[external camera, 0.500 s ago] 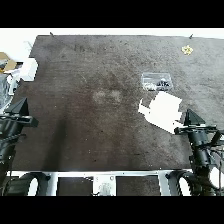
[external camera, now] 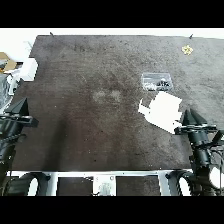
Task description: Fold the box and place the chain.
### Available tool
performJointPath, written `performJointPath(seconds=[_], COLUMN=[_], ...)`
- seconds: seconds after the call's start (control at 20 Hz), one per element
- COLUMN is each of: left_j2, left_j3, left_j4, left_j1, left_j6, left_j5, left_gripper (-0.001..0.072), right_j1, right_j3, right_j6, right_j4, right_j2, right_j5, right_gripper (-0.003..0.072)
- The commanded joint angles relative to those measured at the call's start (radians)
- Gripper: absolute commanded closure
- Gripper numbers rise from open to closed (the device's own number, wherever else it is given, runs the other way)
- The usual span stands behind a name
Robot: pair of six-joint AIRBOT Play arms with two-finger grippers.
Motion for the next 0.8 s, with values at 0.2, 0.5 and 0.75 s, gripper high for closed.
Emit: performJointPath(seconds=[0.2, 0.5, 0.75], left_j2=[-0.001, -0.001, -0.001], left_j3=[0.000, 0.000, 0.000], left_j4=[0.000, 0.000, 0.000], left_j1=[0.000, 0.000, 0.000], left_j6=[0.000, 0.000, 0.000], left_j5=[0.000, 0.000, 0.000], left_gripper=[0.0699, 0.0700, 0.0699], right_j1=[0.000, 0.000, -0.100], right_j3=[0.135, 0.417, 0.645], right_j6=[0.039, 0.039, 0.074], right_j4=[0.002, 0.006, 0.168], right_j2=[-0.021, -0.400, -0.837], right_j5=[-0.054, -0.088, 0.026], right_gripper=[0.0380, 0.0381, 0.0382])
